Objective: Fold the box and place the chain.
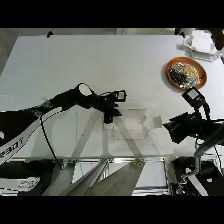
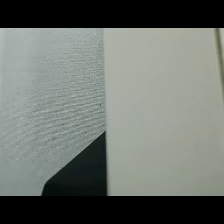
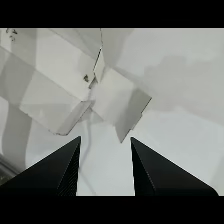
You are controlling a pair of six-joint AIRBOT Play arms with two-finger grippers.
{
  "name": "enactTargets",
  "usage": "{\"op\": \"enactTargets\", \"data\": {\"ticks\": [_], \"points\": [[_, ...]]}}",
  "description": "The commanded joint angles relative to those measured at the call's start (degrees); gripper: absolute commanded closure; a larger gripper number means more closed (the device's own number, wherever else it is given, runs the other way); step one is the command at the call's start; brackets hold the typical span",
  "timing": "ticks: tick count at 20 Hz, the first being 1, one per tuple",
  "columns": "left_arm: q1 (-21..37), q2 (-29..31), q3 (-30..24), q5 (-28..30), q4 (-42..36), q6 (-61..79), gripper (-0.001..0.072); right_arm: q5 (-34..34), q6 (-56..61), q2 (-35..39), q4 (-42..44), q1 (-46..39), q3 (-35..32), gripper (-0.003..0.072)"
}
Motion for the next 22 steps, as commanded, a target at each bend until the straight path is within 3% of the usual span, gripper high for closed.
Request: {"op": "enactTargets", "data": {"ticks": [1,12,22], "points": [[0.0,0.0,0.0,1.8,0.2,-1.2,0.0705,0.0,0.0,0.0,0.0,0.0,0.0,0.0344],[0.0,0.0,0.0,2.4,3.8,-1.2,0.0703,0.1,-0.5,0.0,-1.6,0.0,0.0,0.0344],[0.0,-0.1,0.0,-1.9,3.8,-0.7,0.0704,0.0,-0.5,0.0,-1.6,0.0,0.0,0.0344]]}}
